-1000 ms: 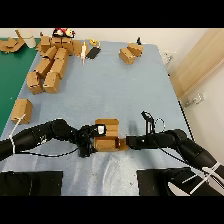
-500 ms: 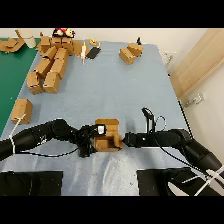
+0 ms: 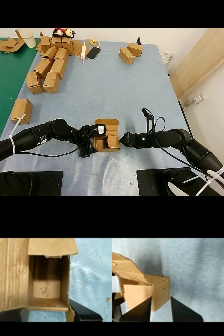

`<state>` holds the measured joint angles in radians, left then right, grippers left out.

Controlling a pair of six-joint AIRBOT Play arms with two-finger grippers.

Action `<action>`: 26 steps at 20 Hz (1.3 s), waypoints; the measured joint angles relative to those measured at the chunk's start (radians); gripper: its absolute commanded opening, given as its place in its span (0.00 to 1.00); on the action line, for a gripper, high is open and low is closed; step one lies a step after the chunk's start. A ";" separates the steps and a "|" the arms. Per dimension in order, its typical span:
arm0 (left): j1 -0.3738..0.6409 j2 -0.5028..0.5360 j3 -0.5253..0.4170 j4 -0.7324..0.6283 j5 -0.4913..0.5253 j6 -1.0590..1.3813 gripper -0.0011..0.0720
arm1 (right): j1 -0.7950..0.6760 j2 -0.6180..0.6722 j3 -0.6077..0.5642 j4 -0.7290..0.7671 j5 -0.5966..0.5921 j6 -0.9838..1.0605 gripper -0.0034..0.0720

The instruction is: Fold the box.

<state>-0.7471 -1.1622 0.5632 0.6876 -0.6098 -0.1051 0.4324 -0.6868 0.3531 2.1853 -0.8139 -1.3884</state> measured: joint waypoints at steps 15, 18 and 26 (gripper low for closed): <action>0.000 0.000 0.000 0.000 0.000 0.000 0.73 | 0.294 -0.242 0.195 -0.327 -0.020 0.317 0.60; 0.000 0.000 0.000 0.000 0.000 0.000 0.73 | 0.380 -0.320 0.279 -0.462 -0.085 0.470 0.57; 0.000 0.000 0.000 0.000 0.000 0.000 0.73 | 0.507 -0.532 0.523 -0.639 -0.320 0.727 0.57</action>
